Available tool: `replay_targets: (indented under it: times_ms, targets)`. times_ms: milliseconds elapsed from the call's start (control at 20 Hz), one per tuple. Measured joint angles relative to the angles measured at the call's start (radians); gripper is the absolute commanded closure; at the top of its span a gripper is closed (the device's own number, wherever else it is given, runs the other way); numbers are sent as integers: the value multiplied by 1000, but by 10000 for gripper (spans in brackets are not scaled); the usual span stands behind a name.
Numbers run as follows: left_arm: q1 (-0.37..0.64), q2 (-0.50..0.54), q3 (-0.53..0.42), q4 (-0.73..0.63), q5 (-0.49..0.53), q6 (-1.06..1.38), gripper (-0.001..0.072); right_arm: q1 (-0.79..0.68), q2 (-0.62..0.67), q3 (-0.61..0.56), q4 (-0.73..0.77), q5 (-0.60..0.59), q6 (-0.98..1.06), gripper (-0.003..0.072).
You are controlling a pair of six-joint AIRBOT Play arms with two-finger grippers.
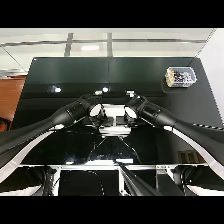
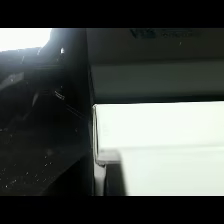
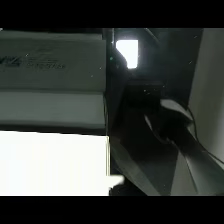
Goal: Fold the box and place the chain.
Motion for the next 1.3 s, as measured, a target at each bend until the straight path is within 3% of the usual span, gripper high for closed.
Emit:
replay_targets:
  times_ms: [100,150,200,450,550,600,650,850,950,1300]
  targets:
    - [0,0,0,2,-2,1,683,0,-2,0,8,-2,2,646]
    - [0,0,0,4,-1,3,683,0,-2,1,11,-2,1,446]
    - [0,1,0,10,0,5,683,-1,-3,2,10,5,0,383]
    - [1,1,0,7,0,4,683,-11,-4,4,26,0,3,387]
    - [1,1,0,5,0,3,683,-14,-5,4,30,-6,3,553]
    - [1,1,0,4,1,4,683,-15,-7,4,36,-10,1,560]
    - [1,1,0,4,0,3,683,-16,-10,4,42,-11,0,668]
    - [1,0,0,2,0,0,683,-16,-19,4,50,-18,-9,667]
    - [1,1,0,4,3,3,683,-17,-18,4,48,-17,-18,277]
    - [1,1,0,4,2,3,683,-17,95,28,24,41,-100,275]
